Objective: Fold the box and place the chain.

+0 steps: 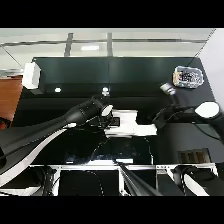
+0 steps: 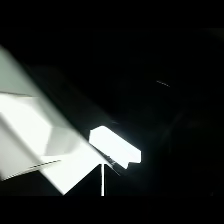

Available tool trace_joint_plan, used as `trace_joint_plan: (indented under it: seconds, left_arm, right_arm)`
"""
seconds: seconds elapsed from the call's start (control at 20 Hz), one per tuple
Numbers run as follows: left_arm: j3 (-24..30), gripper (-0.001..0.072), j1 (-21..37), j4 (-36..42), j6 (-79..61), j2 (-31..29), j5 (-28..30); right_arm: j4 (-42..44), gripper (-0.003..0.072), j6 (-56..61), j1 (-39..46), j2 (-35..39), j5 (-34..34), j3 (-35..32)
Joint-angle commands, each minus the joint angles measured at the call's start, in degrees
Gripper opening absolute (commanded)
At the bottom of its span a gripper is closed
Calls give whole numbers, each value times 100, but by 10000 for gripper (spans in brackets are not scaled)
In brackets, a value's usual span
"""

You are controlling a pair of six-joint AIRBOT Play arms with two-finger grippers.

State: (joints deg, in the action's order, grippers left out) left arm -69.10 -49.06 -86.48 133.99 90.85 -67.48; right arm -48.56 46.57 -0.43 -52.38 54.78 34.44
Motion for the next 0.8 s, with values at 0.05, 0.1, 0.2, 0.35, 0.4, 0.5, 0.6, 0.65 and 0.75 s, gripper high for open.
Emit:
trace_joint_plan:
  seconds: [0.05, 0.1, 0.2, 0.35, 0.4, 0.5, 0.6, 0.65, 0.75]
  left_arm:
    - [-7, 25, 7, -4, -4, 0, 87]
    - [-7, 25, 7, -2, -4, 0, 101]
    - [-7, 25, 7, -2, -4, 0, 105]
    - [-7, 25, 7, 0, -4, 0, 105]
    - [-7, 25, 7, 0, -4, 0, 103]
    - [-7, 25, 7, 0, -4, 0, 98]
    - [-7, 25, 7, 2, -4, 0, 101]
    - [-7, 25, 7, 2, -4, 0, 101]
    - [-7, 25, 7, 2, -4, 0, 98]
  right_arm:
    - [70, 9, 2347, 2006, 4, -876, -573]
    - [428, 9, 2339, 2376, -177, -680, -796]
    - [837, 10, 2048, 2662, -627, -68, -1121]
    - [962, 10, 1449, 2166, -1069, 605, -1196]
    - [984, 10, 1335, 1878, -1121, 636, -1196]
    - [1180, 10, 975, 1281, -1311, 940, -1196]
    - [1539, 11, 616, 737, -1504, 1012, -1193]
    - [1749, 11, 439, 514, -1574, 984, -1193]
    - [2153, 11, 90, 232, -1596, 907, -1174]
